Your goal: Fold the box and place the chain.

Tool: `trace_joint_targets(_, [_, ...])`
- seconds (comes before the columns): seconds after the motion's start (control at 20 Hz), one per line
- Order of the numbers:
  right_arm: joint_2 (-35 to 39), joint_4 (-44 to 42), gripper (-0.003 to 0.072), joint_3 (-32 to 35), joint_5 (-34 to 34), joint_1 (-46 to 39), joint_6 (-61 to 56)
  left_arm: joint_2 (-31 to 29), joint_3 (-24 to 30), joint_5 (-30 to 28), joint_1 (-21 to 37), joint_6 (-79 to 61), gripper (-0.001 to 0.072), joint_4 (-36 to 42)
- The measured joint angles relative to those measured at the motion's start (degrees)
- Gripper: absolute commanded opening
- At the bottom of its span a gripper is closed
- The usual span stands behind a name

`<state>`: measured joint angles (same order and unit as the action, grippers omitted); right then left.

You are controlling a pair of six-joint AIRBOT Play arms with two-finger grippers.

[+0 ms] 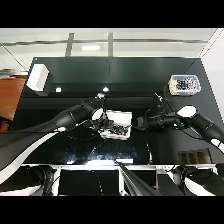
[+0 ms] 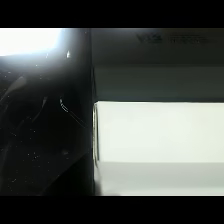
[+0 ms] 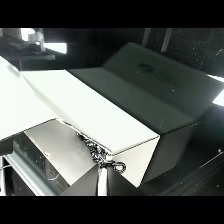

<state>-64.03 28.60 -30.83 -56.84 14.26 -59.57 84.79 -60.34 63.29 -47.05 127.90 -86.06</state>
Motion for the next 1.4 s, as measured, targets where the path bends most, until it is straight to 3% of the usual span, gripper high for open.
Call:
trace_joint_targets(0.6, [0.3,-0.4,0.0061,-8.2,-9.8,-3.7,0.8,0.0,0.0,0.0,0.0,0.0,0.0031,0.0])
trace_joint_targets(1.15, [3.5,3.1,0.0061,-12.0,-16.0,-22.4,0.7,0.4,-1.1,-1.9,-0.2,5.8,0.0029,1.9])
trace_joint_targets(1.4, [3.9,6.4,0.0061,-12.2,-17.3,-26.4,0.7,0.6,-1.2,-2.1,-0.4,8.0,0.0028,2.1])
